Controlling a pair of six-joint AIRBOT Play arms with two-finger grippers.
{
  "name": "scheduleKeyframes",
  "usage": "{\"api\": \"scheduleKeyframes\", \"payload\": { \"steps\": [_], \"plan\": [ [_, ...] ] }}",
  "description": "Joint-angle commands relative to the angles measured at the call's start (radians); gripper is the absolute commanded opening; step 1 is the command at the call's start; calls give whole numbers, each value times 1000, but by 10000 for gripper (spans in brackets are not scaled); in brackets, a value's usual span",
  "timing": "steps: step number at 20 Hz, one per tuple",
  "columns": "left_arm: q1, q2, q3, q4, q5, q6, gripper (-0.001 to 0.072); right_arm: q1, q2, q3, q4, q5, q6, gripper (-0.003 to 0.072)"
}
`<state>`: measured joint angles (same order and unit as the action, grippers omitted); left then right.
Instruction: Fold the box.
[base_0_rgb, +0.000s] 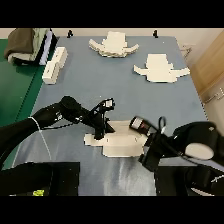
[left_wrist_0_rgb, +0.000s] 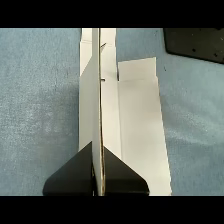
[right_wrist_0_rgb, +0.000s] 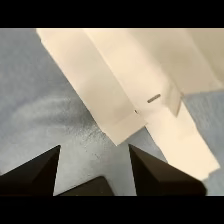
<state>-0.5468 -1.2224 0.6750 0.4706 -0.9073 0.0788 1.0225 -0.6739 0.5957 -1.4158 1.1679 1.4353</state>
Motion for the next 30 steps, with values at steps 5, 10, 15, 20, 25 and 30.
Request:
{"api": "scheduleKeyframes", "payload": {
  "steps": [5,10,15,20,25,30],
  "plan": [
    [-1,1,1,1,-1,0,16,234,-201,-107,-279,-266,-171,666],
    [-1,1,1,1,-1,0,16,234,-233,-96,-368,-393,-63,664],
    [-1,1,1,1,-1,0,15,233,-213,-29,-460,-322,153,664],
    [-1,1,1,1,-1,0,15,230,-210,-24,-546,-264,263,664],
    [-1,1,1,1,-1,0,15,230,-210,-27,-446,-217,257,661],
    [-1,1,1,1,-1,0,15,286,-169,-39,-380,-214,228,648]
  ]
}}
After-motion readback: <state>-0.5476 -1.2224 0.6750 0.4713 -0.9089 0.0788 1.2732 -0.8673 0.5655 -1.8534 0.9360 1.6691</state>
